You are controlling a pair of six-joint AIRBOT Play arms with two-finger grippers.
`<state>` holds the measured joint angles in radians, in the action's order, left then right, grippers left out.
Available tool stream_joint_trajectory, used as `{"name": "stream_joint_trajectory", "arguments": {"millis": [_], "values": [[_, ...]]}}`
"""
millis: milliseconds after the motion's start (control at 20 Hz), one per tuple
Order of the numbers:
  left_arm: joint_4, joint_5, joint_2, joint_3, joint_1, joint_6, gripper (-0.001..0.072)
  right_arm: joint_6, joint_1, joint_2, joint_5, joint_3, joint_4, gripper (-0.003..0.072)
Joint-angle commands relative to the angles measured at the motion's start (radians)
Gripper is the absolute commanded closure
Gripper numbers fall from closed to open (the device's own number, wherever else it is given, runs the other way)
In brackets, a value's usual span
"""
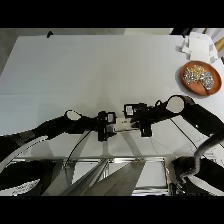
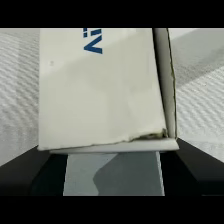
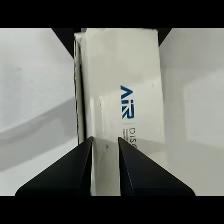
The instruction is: Fold the box and place the chain.
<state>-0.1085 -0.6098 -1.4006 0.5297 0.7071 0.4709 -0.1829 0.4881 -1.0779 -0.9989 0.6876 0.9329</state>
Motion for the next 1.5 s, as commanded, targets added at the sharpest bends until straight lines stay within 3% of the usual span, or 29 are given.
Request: {"name": "stream_joint_trajectory", "arguments": {"millis": [0,150,300,350,450,650,750,1000,1450], "values": [[0.003,0.007,0.000,0.000,-0.001,-0.003,0.0559,0.008,0.005,0.028,-0.002,-0.001,-0.040,0.0469],[0.003,0.007,0.001,0.001,-0.001,-0.003,0.0559,0.006,-0.005,0.051,-0.031,-0.001,-0.089,0.0350],[0.003,0.008,0.001,0.000,-0.001,-0.003,0.0559,0.005,-0.045,0.115,-0.078,-0.003,-0.181,0.0353],[0.003,0.008,0.001,0.000,-0.001,-0.003,0.0559,0.007,-0.076,0.138,-0.089,-0.003,-0.216,0.0407],[0.003,0.007,0.001,0.000,-0.001,-0.003,0.0559,0.011,-0.146,0.161,-0.084,-0.029,-0.312,0.0649],[0.003,0.007,0.001,0.000,-0.001,-0.003,0.0559,0.216,-0.239,0.148,-0.036,-0.236,-0.752,0.0671],[0.003,0.007,0.001,0.000,-0.001,-0.003,0.0559,0.293,-0.240,0.114,-0.024,-0.301,-0.843,0.0671],[0.003,0.007,0.001,0.000,-0.001,-0.003,0.0559,0.295,-0.207,-0.001,0.003,-0.314,-0.803,0.0671],[0.003,0.007,0.000,0.000,-0.001,-0.003,0.0559,0.241,-0.207,-0.005,0.029,-0.315,-0.677,0.0671]]}}
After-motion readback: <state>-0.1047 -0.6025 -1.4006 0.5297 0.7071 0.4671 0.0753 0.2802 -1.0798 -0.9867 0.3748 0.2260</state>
